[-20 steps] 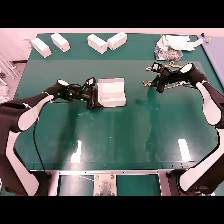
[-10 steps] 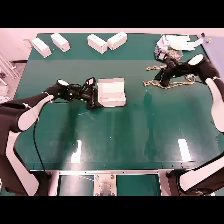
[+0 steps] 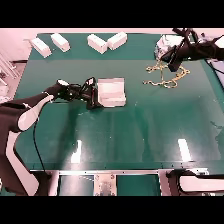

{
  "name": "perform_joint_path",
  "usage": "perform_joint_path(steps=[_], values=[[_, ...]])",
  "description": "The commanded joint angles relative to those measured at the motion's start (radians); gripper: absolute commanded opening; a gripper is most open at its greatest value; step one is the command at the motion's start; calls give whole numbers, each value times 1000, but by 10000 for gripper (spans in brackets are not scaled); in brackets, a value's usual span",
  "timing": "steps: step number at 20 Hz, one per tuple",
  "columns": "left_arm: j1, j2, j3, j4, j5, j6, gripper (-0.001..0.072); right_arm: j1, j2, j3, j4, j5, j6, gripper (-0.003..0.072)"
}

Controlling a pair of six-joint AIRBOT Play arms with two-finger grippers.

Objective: Fold the box and place the chain.

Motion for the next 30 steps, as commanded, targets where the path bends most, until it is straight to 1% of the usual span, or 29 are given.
perform_joint_path(steps=[1,4,8,11,15,18,20,22,24,30], values=[[1,0,1,0,0,0,534,54,124,1,5,14,120,6],[1,0,1,0,0,0,533,112,197,1,6,25,224,6],[1,0,1,0,0,0,534,212,253,1,6,52,354,6],[1,0,1,0,0,0,534,302,258,-1,7,72,395,6],[1,1,1,0,0,0,534,394,246,-41,18,43,395,6],[1,1,1,0,0,0,534,412,214,-104,133,0,392,6],[1,0,1,0,0,0,534,421,179,-133,171,-15,372,6],[1,0,1,0,0,0,533,435,142,-156,203,-62,365,6],[1,0,1,0,0,0,534,454,97,-160,216,-67,333,5],[1,0,1,0,0,0,534,463,-60,-160,222,-74,333,6]])
